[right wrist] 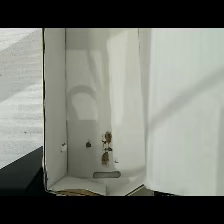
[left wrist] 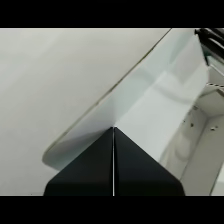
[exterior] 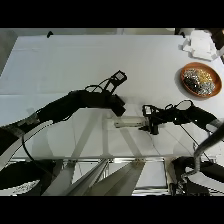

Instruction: Fold the box and place the chain.

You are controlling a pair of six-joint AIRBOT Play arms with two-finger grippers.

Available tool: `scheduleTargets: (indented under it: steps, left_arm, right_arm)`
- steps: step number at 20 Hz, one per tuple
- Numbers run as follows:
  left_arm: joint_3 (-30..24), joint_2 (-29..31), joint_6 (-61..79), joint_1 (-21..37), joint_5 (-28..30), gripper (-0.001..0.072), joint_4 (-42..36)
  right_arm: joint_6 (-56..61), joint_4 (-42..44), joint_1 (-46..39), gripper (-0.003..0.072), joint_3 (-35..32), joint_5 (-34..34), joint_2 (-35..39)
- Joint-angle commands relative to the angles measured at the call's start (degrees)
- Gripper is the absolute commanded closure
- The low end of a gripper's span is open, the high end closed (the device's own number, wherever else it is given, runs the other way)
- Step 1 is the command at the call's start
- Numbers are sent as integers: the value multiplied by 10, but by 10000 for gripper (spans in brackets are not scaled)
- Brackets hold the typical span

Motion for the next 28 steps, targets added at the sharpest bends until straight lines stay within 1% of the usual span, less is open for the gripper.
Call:
scheduleTargets:
  steps: [1,4,9,12,13,15,18,20,21,22,23,24,26,28]
  left_arm:
    - [0,-29,-30,5,3,707,6]
    - [0,-31,-30,-4,19,708,5]
    - [0,-18,-24,-3,20,707,8]
    - [0,13,-10,-2,21,707,12]
    - [0,29,-10,0,24,707,28]
    - [0,62,-14,5,56,707,87]
    - [0,111,-24,13,150,707,197]
    - [0,134,-13,16,213,707,254]
    - [0,136,4,16,254,707,278]
    - [0,134,34,16,294,707,284]
    - [-2,131,68,16,317,707,275]
    - [-5,127,97,16,321,707,255]
    - [-9,120,147,16,306,707,207]
    - [-9,113,153,14,283,708,202]
  right_arm:
    - [-1,-1,0,249,0,0,0]
    - [-1,-1,0,249,0,0,0]
    - [-1,-1,0,249,0,0,0]
    - [-1,-1,0,249,0,0,0]
    - [-1,-1,0,249,0,0,0]
    - [-1,-1,0,249,0,0,0]
    - [-1,-1,0,249,0,0,0]
    - [-1,-1,0,249,0,0,0]
    - [-1,-1,0,249,0,0,0]
    - [-1,-1,0,249,0,0,0]
    - [-1,-1,0,249,0,0,0]
    - [-1,-1,0,249,0,0,0]
    - [-1,-1,0,249,0,0,0]
    - [-1,-1,0,249,0,0,0]
